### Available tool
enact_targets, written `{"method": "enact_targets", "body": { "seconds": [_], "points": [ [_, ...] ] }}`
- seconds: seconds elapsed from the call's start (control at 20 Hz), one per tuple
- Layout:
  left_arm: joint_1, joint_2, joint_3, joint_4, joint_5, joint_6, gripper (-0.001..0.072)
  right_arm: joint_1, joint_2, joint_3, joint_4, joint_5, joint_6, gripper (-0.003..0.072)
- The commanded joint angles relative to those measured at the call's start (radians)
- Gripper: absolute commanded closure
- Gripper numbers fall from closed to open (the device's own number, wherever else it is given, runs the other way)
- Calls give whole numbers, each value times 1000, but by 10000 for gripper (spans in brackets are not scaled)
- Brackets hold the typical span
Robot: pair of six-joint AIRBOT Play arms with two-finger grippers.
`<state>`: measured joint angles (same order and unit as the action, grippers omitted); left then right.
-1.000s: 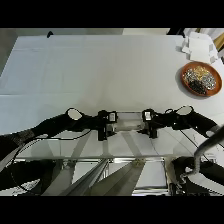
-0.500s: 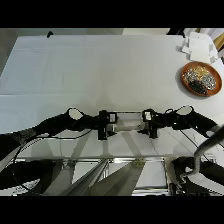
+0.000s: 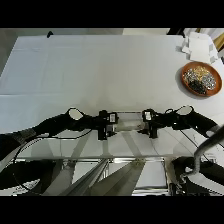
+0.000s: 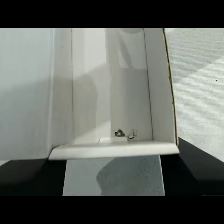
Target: Fold the box and place the chain.
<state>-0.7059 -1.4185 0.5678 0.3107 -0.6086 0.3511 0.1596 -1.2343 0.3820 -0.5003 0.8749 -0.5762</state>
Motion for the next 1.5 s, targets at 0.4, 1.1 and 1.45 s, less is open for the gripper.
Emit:
{"method": "enact_targets", "body": {
  "seconds": [0.4,1.1,1.45],
  "points": [
    [0,50,0,-60,10,0,76,0,0,0,0,0,0,253],
    [0,25,0,-85,25,3,289,0,0,0,0,1,0,253],
    [0,25,0,-86,25,3,296,0,0,0,0,1,0,253]
  ]
}}
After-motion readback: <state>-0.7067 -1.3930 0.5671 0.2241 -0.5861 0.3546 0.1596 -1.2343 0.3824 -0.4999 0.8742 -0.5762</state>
